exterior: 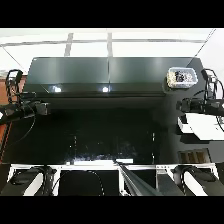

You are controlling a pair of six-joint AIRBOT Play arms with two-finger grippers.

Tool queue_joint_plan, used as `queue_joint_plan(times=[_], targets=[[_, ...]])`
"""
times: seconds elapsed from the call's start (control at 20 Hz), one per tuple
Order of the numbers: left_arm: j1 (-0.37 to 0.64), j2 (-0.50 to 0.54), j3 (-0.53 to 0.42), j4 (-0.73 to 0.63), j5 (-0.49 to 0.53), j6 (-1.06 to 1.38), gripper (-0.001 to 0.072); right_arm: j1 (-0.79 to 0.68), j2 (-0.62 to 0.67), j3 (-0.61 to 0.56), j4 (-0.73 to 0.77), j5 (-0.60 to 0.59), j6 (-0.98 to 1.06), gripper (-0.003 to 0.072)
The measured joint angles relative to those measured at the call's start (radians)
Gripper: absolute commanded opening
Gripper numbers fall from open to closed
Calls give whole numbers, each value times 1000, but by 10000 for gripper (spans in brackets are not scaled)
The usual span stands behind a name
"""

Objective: Fold the box and place the chain.

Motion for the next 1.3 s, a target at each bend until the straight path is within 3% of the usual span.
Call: queue_joint_plan(times=[0.05,0.1,0.25,0.3,0.4,0.55,0.8,1.0,1.25,1.3], targets=[[0,0,0,-8,4,0,26,0,-2,0,2,-53,0,579],[0,0,0,-15,13,0,27,-1,-6,0,-3,-106,1,709],[0,-1,0,-36,61,0,29,-28,-42,10,-77,-246,54,707],[0,-1,0,-37,74,0,126,-66,-66,25,-150,-268,116,706],[0,-4,0,-43,95,0,708,-196,-131,82,-304,-269,248,706],[0,-19,0,-45,100,-1,710,-489,-261,219,-390,-201,333,706],[0,-66,0,-69,80,-3,708,-880,-526,503,-212,11,90,705],[-30,-100,0,-107,60,-4,708,-954,-736,670,-29,251,-225,705],[-84,-135,0,-122,56,-4,708,-927,-859,721,-54,371,-370,703],[-90,-141,0,-124,55,-4,709,-922,-871,725,-62,383,-382,615]])
